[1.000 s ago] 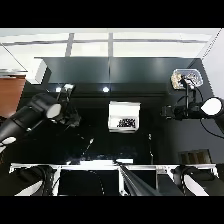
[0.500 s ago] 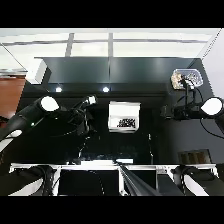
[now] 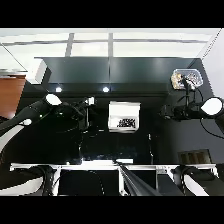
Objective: Fold the box and place the chain.
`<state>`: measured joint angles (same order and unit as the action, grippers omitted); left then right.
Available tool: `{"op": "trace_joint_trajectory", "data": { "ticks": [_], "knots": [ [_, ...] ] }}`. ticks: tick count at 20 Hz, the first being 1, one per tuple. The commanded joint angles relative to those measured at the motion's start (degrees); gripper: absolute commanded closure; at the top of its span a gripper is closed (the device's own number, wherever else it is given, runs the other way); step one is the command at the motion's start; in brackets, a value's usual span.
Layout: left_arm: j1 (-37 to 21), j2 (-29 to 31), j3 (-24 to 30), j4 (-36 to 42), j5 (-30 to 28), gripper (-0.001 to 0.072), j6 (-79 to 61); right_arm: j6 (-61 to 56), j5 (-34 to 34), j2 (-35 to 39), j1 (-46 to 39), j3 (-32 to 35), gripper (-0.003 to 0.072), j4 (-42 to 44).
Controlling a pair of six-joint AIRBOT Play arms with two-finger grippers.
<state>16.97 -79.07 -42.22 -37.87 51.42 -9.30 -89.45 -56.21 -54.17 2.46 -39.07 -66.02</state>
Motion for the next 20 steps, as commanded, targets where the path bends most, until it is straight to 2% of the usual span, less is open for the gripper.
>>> {"op": "trace_joint_trajectory", "data": {
  "ticks": [1,6,20],
  "knots": [
    [1.36,-2.60,-1.09,3.48,-0.22,-0.0010,-3.56,-0.35,0.11,0.04,0.07,0.04,0.0315,0.00],
    [5.62,-4.63,-2.25,12.00,-0.26,-0.0010,-8.57,-0.35,0.35,0.04,0.07,0.04,0.0315,-0.02],
    [7.15,-5.70,-3.52,9.40,1.51,-0.0007,-5.57,-0.33,1.05,0.04,0.07,0.04,0.0315,-0.04]
  ]
}}
